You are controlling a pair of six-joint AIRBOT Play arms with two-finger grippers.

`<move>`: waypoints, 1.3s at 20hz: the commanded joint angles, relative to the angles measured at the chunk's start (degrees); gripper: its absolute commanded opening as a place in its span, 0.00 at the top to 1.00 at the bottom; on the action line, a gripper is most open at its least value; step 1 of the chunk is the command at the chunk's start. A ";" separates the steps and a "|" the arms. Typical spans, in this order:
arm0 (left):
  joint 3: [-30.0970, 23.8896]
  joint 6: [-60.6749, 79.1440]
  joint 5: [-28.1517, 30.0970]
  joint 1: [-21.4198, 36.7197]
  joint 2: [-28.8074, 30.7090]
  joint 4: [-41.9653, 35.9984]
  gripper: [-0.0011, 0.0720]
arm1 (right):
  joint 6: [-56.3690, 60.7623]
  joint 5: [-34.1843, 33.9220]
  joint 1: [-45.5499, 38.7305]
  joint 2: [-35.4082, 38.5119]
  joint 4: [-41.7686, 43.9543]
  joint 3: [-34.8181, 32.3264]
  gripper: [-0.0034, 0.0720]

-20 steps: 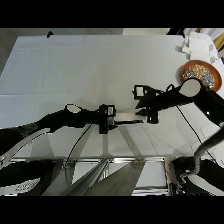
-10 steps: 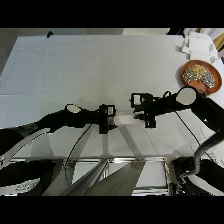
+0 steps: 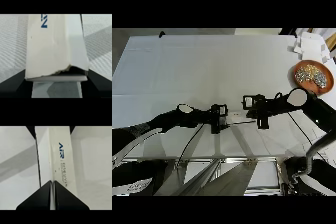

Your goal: Fold the box and place the chain.

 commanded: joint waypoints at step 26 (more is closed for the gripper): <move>0.02 0.07 -0.02 0.04 0.02 0.04 0.80 | 2.64 -5.68 0.04 1.70 0.33 -1.68 0.91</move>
